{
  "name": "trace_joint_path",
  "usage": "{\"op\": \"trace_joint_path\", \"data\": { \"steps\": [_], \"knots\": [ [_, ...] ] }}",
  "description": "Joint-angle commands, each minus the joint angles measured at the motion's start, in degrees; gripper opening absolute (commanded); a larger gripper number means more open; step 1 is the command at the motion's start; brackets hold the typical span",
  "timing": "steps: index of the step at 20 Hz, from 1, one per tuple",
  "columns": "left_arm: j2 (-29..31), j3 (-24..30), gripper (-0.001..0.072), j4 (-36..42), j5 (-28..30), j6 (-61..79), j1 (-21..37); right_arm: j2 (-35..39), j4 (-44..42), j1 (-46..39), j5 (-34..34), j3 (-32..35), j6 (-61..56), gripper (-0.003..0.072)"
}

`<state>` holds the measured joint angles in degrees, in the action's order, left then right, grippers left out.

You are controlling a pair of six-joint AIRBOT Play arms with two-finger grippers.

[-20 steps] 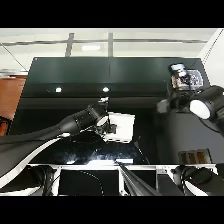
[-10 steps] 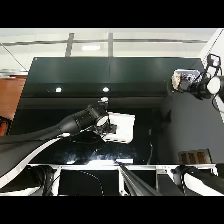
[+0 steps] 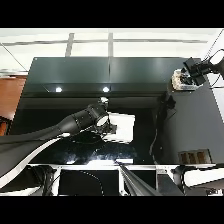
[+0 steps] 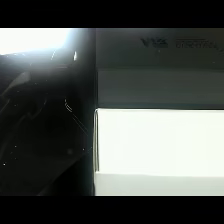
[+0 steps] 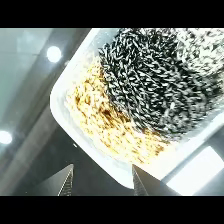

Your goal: Fold the box and place the chain.

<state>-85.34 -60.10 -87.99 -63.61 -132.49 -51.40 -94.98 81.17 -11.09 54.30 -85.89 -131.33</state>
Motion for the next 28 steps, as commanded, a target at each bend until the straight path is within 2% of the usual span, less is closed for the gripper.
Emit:
{"op": "trace_joint_path", "data": {
  "steps": [1, 17, 18, 19, 24, 28],
  "knots": [
    [0.0, -0.1, 0.0031, 0.0, -0.1, 0.0, 0.0, -4.3, -1.7, -0.3, -0.7, -3.1, -5.1, 0.0417],
    [0.0, -0.1, 0.0031, 0.0, 0.0, 0.0, 0.0, -10.6, -5.7, -0.3, -5.0, -3.2, -6.5, 0.0416],
    [0.0, -0.1, 0.0031, 0.0, 0.0, 0.0, 0.0, -10.7, -6.3, -0.3, -4.5, -3.2, -5.9, 0.0312],
    [0.0, -0.1, 0.0031, 0.0, 0.1, 0.0, 0.0, -10.6, -6.8, -0.3, -4.4, -3.2, -3.3, 0.0040],
    [-0.1, -0.1, 0.0031, 0.0, 0.1, 0.0, 0.0, -9.6, -7.1, -1.1, 1.1, -6.0, 6.3, 0.0044],
    [-0.1, -0.1, 0.0031, 0.0, 0.1, 0.0, 0.0, -5.3, -7.1, -3.1, 2.8, -6.7, 12.7, 0.0043]
  ]
}}
